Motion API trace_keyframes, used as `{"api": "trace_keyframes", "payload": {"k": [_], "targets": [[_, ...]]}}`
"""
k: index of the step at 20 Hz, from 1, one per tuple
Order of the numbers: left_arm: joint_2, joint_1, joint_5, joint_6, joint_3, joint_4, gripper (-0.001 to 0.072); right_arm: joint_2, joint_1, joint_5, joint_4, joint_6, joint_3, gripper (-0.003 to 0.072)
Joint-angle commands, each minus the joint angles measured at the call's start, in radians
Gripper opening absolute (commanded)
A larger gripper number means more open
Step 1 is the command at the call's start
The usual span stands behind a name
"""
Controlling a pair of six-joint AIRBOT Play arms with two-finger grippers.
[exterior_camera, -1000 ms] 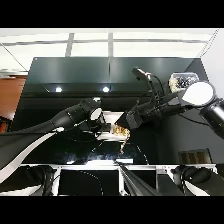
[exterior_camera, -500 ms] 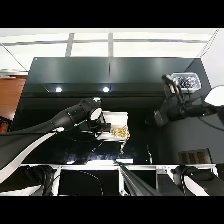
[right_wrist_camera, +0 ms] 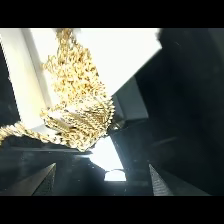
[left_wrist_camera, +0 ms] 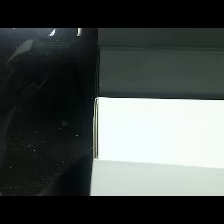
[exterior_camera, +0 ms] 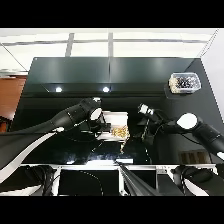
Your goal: Fold the box and place the chain.
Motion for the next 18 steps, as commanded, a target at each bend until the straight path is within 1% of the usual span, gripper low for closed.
{"api": "trace_keyframes", "payload": {"k": [1,3,6,13,18], "targets": [[-0.001,0.001,0.006,0.000,0.001,0.000,0.0032,-0.061,0.044,-0.061,0.091,-0.274,-0.014,0.0709],[-0.001,0.001,0.006,0.000,0.001,0.000,0.0032,-0.082,0.049,-0.040,0.147,-0.401,-0.014,0.0710],[-0.001,0.001,0.007,0.000,0.001,0.000,0.0032,-0.115,0.077,-0.039,0.133,-0.402,-0.014,0.0708],[-0.001,0.001,0.006,0.000,0.001,0.000,0.0032,-0.154,0.155,-0.204,0.141,-0.356,-0.014,0.0701],[-0.001,0.001,0.006,0.000,0.001,0.000,0.0032,-0.159,0.155,-0.215,0.140,-0.352,-0.014,0.0701]]}}
